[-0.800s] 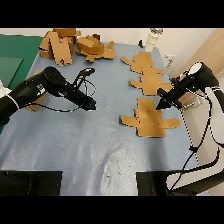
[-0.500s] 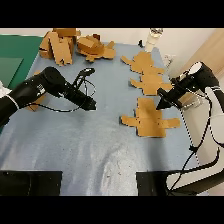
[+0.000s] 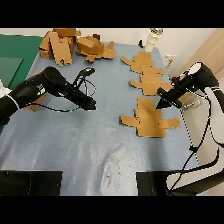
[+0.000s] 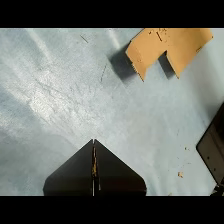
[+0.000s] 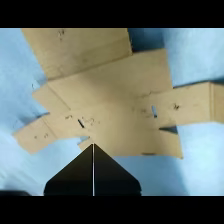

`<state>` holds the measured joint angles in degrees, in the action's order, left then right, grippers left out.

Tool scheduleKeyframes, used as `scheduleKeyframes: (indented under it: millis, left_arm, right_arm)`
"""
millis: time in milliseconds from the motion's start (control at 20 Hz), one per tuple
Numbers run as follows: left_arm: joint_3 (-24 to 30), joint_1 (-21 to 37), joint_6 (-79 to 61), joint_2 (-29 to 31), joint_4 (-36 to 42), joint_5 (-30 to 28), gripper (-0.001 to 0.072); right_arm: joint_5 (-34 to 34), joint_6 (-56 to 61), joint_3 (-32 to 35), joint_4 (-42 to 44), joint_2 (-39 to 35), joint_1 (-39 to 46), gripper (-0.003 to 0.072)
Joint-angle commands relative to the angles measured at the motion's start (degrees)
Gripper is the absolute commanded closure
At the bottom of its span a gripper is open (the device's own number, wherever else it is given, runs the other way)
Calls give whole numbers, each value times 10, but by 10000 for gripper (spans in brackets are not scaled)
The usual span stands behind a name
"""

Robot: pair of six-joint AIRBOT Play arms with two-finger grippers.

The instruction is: Fold the box.

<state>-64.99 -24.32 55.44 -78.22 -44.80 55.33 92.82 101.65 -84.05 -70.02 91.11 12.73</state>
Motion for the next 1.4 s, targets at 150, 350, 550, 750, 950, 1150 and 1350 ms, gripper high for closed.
scheduleKeyframes:
  millis: [150, 350, 550, 750, 950, 1150, 1350]
  left_arm:
    - [0, 0, -8, 0, 0, -76, 695]
    - [0, 0, -7, 0, 0, -107, 695]
    - [0, 0, -7, 0, 0, -143, 695]
    - [-1, 1, -10, 0, -2, -162, 694]
    - [0, 1, -1, -1, -2, -178, 695]
    - [3, 1, 60, 0, 0, -223, 695]
    - [55, 1, 60, 20, -1, -235, 695]
  right_arm:
    - [-148, -3, 0, -20, 1, 0, 684]
    - [-252, -1, 0, -19, 2, 1, 684]
    - [-379, -1, 0, 5, 4, 0, 684]
    - [-473, -1, 0, 73, 4, 0, 684]
    - [-495, -19, 0, 90, 11, -4, 683]
    - [-389, -144, -6, -3, 12, -5, 684]
    - [-238, -125, 4, -289, -36, -2, 685]
